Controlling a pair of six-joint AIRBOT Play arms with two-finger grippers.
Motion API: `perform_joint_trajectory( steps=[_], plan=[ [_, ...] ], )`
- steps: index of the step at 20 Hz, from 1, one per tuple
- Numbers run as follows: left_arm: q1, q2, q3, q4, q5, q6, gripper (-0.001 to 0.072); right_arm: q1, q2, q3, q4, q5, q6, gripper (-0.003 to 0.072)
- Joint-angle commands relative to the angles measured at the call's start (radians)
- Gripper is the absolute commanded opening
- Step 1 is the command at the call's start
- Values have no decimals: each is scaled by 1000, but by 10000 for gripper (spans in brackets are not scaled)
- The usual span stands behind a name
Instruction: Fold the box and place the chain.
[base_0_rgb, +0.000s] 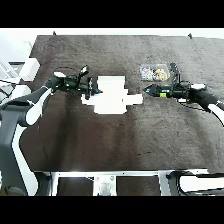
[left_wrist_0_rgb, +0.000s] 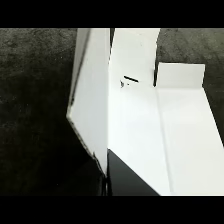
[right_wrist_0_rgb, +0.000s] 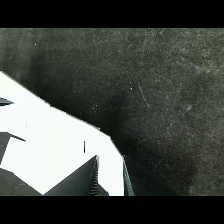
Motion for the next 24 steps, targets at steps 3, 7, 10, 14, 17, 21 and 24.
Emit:
perform_joint_trajectory(
  steps=[3,7,10,14,17,21,24],
  plan=[
    [-3,16,-60,-18,51,92,18,0,1,0,0,1,-12,194],
    [-3,16,-60,-18,51,114,18,0,1,0,0,1,-12,194],
    [-3,16,-60,-3,41,113,18,0,1,0,0,2,-12,194],
    [-3,16,-57,29,4,113,18,0,1,0,0,2,-12,194],
    [-3,16,-30,35,-20,112,18,0,1,0,0,2,-12,194],
    [-5,16,-17,93,-10,86,18,1,1,0,0,2,-12,194],
    [-6,-1,-17,101,-15,87,18,2,1,0,0,2,-12,194]
  ],
)
